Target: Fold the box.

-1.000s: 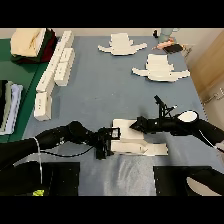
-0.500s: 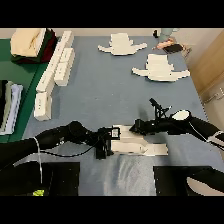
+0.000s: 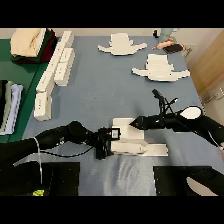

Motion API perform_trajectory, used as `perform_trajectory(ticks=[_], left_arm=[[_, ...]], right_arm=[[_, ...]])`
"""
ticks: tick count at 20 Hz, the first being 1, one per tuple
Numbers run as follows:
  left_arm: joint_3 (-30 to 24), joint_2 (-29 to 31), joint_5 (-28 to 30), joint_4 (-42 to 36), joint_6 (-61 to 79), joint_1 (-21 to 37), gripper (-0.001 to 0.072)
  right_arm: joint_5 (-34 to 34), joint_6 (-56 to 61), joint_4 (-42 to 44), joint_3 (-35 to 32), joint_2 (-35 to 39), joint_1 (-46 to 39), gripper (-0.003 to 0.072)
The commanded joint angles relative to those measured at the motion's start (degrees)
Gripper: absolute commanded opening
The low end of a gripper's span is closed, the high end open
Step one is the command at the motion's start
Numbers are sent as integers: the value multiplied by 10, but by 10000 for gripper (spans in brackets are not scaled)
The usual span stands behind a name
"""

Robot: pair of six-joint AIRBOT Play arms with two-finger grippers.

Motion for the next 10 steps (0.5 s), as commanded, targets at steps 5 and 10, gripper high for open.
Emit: perform_trajectory(ticks=[5,10], left_arm=[[0,0,0,-1,-1,0,521],[0,0,0,-1,-1,0,522]], right_arm=[[211,-24,-181,6,239,0,62],[276,-111,-344,-3,317,0,594]])
